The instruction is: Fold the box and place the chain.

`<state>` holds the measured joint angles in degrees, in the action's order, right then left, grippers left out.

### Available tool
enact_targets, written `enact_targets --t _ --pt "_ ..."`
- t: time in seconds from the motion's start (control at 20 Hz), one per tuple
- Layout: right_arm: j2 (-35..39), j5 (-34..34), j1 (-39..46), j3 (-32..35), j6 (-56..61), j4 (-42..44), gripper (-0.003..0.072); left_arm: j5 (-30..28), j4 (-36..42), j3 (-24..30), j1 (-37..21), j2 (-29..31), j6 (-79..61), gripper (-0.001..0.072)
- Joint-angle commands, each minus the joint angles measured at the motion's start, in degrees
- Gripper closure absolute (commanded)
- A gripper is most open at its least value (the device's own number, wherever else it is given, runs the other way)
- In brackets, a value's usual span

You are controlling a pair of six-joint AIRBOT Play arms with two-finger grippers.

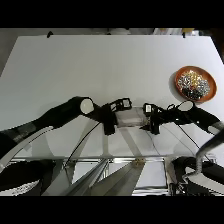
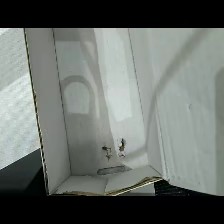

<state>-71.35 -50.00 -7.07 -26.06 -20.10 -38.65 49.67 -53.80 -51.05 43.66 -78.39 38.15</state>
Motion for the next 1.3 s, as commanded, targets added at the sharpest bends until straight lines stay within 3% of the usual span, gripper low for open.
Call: enact_targets --t 0.0,0.15,0.3,0.6,0.85,1.05,1.25 --pt "0.04 0.00 0.00 0.00 0.09 0.02 0.0227 9.18 -9.07 -0.02 -3.34 4.33 22.10 0.0708" --pt "0.04 0.00 0.00 0.00 0.09 0.02 0.0227 11.26 -15.10 0.00 -8.24 7.61 38.64 0.0708" --pt "0.04 0.00 0.00 0.00 0.09 0.02 0.0227 9.49 -13.64 1.79 -12.09 7.74 48.54 0.0709" --pt "0.04 -0.02 0.00 0.00 0.09 0.02 0.0227 0.04 -6.62 11.54 -12.55 6.73 49.92 0.0709" --pt "0.04 0.00 0.00 0.00 0.09 0.02 0.0227 -3.89 4.81 11.74 -10.88 3.32 49.27 0.0709" --pt "0.04 -0.02 0.00 0.00 0.09 0.04 0.0227 -4.48 5.51 11.74 -8.85 -0.20 49.31 0.0709" --pt "0.04 -0.02 0.00 0.00 0.09 0.02 0.0227 -4.17 9.70 9.97 -7.26 0.26 46.73 0.0709"
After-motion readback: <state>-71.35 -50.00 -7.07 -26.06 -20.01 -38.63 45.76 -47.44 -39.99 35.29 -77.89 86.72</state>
